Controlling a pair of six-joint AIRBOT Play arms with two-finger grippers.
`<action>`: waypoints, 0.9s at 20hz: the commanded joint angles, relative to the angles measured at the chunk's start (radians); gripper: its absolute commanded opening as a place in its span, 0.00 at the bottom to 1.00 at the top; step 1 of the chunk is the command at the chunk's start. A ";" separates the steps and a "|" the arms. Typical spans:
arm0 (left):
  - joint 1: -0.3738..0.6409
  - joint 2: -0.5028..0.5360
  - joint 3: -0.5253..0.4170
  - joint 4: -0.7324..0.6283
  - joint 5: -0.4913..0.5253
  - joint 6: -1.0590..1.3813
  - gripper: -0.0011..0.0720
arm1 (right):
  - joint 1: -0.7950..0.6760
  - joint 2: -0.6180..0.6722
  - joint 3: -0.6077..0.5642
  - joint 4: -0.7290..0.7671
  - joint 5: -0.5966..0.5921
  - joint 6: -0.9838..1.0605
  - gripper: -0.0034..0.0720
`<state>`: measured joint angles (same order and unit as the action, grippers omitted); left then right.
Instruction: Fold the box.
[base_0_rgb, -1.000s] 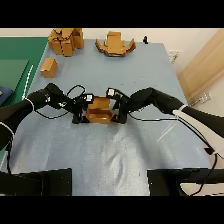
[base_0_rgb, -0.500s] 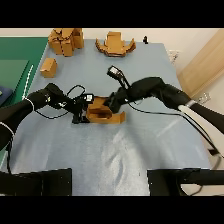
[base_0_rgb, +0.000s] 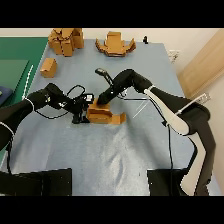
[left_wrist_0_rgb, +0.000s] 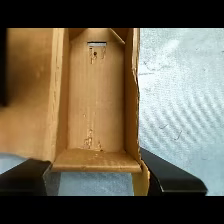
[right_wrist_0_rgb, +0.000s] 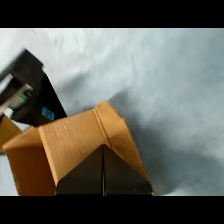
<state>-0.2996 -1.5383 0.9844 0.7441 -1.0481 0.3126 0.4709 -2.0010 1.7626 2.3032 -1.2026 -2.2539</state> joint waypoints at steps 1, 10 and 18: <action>0.001 0.000 0.000 0.000 0.001 0.001 0.31 | -0.013 -0.077 0.071 -0.009 -0.179 0.049 0.05; 0.002 0.000 0.000 0.000 0.001 0.001 0.31 | -0.074 0.289 0.046 -0.204 -0.195 0.017 0.05; 0.003 0.000 0.000 0.000 0.002 0.001 0.32 | 0.016 0.672 -0.797 -0.433 0.301 -0.219 0.11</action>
<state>-0.2974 -1.5383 0.9840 0.7441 -1.0473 0.3134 0.4553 -1.4101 1.2163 1.9015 -1.1122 -2.3821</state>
